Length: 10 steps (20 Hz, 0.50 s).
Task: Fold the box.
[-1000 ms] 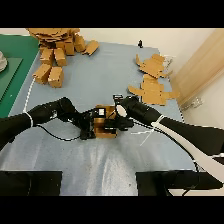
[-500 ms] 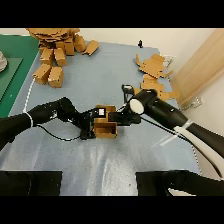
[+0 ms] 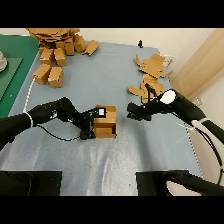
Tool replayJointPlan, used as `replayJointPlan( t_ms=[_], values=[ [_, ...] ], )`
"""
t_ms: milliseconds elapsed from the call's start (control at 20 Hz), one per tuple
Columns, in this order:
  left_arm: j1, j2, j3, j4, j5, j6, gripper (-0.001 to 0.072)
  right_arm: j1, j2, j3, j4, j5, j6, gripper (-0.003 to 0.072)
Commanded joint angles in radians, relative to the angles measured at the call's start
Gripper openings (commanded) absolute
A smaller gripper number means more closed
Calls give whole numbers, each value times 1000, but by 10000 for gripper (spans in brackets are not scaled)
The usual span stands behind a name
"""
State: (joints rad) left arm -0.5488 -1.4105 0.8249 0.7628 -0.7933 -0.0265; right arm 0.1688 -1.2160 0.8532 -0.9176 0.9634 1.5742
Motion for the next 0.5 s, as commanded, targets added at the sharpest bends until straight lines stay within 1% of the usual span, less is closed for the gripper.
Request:
replayJointPlan(
  t_ms=[0, 100, 200, 250, 350, 400, 450],
  values=[
    [0, 1, 0, 0, -2, 0, 480, -61, -187, -10, 600, -106, -551, 3],
    [1, 1, 0, 0, 1, 0, 479, -52, -283, 34, 665, -87, -640, 2],
    [0, 1, 0, 0, 0, 0, 480, -49, -359, 84, 700, 32, -716, 3],
    [0, 1, 0, 0, 1, 0, 479, -42, -386, 108, 698, 126, -780, 3],
    [0, 1, 0, 0, 1, 0, 480, -17, -393, 116, 698, 282, -923, 3],
    [0, 1, 0, 0, 1, 0, 480, 1, -385, 113, 697, 330, -968, 3],
    [0, 1, 0, 0, 0, 0, 480, 20, -370, 104, 695, 345, -999, 3]
  ],
)
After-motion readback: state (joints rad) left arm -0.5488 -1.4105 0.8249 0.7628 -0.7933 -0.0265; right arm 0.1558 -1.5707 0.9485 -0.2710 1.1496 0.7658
